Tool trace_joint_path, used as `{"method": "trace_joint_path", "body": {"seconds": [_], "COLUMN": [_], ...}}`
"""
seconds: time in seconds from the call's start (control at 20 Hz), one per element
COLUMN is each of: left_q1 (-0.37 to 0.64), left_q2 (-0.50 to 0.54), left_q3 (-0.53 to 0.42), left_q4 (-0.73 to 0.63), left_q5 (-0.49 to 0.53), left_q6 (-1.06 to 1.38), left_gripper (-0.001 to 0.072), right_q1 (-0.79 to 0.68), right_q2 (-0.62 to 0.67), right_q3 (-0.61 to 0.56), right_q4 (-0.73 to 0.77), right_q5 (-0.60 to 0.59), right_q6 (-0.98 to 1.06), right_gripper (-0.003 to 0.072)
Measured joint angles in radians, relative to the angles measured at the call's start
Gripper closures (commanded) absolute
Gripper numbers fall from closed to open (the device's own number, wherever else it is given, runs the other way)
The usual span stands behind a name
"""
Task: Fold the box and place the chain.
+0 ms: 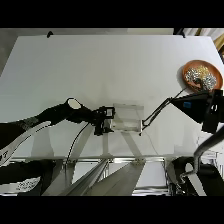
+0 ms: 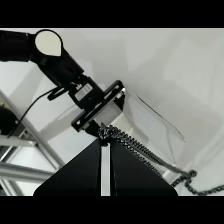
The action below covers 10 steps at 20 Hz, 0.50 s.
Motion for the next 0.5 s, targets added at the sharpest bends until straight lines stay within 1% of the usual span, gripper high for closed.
{"method": "trace_joint_path", "body": {"seconds": [0.15,0.5], "left_q1": [0.0,0.0], "left_q2": [0.0,0.0], "left_q3": [0.0,0.0], "left_q4": [0.0,0.0], "left_q5": [0.0,0.0], "left_q6": [0.0,0.0], "left_gripper": [0.0679,0.0679], "right_q1": [0.042,0.332], "right_q2": [-0.06,-0.24], "right_q3": [-0.03,-0.051], "right_q4": [-0.004,-0.146], "right_q5": [-0.03,-0.141], "right_q6": [-0.044,-0.081], "right_gripper": [0.0673,0.0672]}}
